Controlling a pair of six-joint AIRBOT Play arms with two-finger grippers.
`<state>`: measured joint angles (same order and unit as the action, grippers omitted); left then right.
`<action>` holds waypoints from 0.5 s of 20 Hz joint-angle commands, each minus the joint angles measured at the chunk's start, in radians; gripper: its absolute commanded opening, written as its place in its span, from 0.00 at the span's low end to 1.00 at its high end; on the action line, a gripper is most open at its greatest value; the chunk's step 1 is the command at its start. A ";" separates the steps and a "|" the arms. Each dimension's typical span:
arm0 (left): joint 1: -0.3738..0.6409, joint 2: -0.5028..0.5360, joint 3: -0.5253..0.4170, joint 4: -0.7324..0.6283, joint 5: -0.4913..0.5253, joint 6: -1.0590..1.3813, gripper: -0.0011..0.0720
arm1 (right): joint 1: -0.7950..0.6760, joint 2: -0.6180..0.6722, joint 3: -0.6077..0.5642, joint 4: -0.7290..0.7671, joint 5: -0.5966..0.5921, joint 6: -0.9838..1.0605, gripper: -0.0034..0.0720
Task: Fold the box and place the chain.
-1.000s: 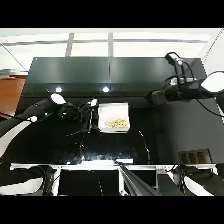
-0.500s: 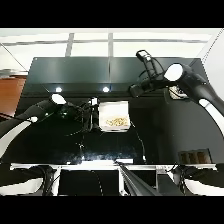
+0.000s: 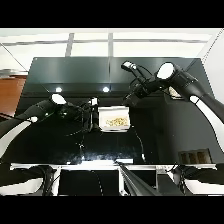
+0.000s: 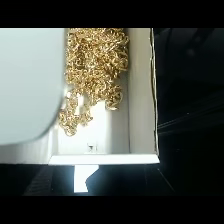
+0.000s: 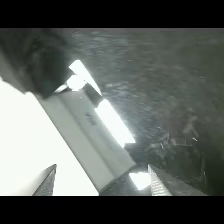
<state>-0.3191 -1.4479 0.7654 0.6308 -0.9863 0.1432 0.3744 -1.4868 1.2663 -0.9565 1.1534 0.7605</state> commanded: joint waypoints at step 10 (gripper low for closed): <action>0.000 -0.001 0.000 0.016 0.011 -0.029 0.68 | 0.018 0.026 0.038 0.037 0.249 -0.115 0.99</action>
<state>-0.3191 -1.4479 0.7654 0.6441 -0.9787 0.1169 0.3889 -1.4689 1.3045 -0.9161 1.3750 0.6529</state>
